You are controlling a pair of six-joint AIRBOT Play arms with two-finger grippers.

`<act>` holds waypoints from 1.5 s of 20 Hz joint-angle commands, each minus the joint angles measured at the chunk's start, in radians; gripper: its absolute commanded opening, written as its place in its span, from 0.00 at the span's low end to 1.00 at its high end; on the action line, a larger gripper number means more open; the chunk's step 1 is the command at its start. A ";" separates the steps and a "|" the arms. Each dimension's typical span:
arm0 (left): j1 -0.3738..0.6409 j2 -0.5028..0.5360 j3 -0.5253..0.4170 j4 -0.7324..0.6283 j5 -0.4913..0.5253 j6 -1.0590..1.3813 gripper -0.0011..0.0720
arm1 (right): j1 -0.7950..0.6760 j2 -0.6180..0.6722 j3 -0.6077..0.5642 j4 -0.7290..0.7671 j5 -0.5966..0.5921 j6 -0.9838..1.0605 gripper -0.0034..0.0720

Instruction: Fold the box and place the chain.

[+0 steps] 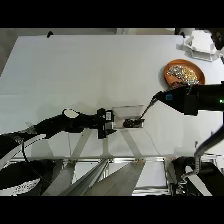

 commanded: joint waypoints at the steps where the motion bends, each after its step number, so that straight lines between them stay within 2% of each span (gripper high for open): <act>1: 0.000 0.001 0.000 0.000 0.000 0.000 0.22 | 0.000 0.001 -0.066 0.045 -0.018 -0.044 0.06; 4: 0.000 0.001 0.000 0.000 0.000 0.000 0.22 | 0.035 -0.001 -0.186 0.037 -0.077 -0.094 0.06; 8: 0.000 0.001 0.000 0.000 0.000 0.000 0.22 | 0.207 -0.049 -0.314 -0.030 -0.257 -0.115 0.06; 15: 0.000 0.001 0.000 0.000 0.000 0.000 0.22 | 0.418 -0.264 -0.320 -0.183 -0.465 -0.037 0.06; 22: 0.000 0.001 0.000 0.000 0.000 0.000 0.22 | 0.526 -0.468 -0.320 -0.193 -0.544 -0.022 0.07; 23: 0.000 0.001 0.000 0.000 0.000 0.000 0.22 | 0.531 -0.483 -0.320 -0.193 -0.558 0.000 0.11; 25: 0.000 0.001 0.000 0.000 0.000 0.000 0.22 | 0.531 -0.499 -0.320 -0.192 -0.577 0.029 0.29; 30: 0.000 0.001 0.000 0.000 0.000 0.000 0.22 | 0.514 -0.472 -0.320 -0.189 -0.587 0.028 0.30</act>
